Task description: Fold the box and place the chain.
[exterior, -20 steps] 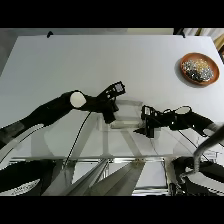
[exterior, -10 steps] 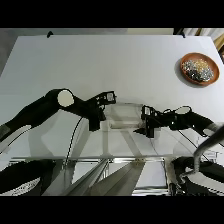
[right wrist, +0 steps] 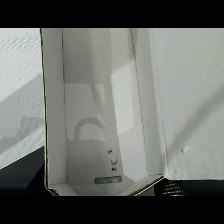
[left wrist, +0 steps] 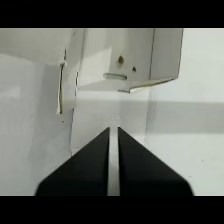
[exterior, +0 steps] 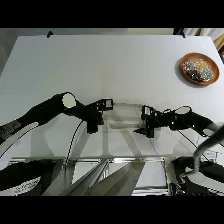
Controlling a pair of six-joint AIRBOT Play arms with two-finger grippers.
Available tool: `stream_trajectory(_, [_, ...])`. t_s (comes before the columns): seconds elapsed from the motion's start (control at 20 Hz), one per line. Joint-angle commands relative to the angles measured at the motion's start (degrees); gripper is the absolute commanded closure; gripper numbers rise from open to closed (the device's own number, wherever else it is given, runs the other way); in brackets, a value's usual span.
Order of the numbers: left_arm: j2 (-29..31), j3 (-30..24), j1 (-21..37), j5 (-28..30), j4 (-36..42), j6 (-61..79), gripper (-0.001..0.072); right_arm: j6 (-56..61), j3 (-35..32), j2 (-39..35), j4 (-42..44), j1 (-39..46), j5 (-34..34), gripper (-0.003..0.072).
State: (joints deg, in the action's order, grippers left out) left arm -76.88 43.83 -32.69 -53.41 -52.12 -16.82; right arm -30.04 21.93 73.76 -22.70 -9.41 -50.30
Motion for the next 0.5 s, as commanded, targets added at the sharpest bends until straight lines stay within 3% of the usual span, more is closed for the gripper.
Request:
stream_trajectory(0.0, [-1.6, -0.1, 0.3, 1.5, -2.4, 0.5, 0.0528, 0.0, 0.0, 0.0, 0.0, 0.0, 0.0, 0.0364])
stream_trajectory(0.1, [-3.0, -0.1, 0.2, 2.1, -2.4, 0.6, 0.0425, 0.0, 0.0, 0.0, 0.0, 0.0, 0.0, 0.0364])
stream_trajectory(0.45, [-3.3, -0.1, -1.9, 7.8, -1.4, 6.9, 0.0417, 0.0, 0.0, 0.0, 0.0, 0.0, 0.0, 0.0364])
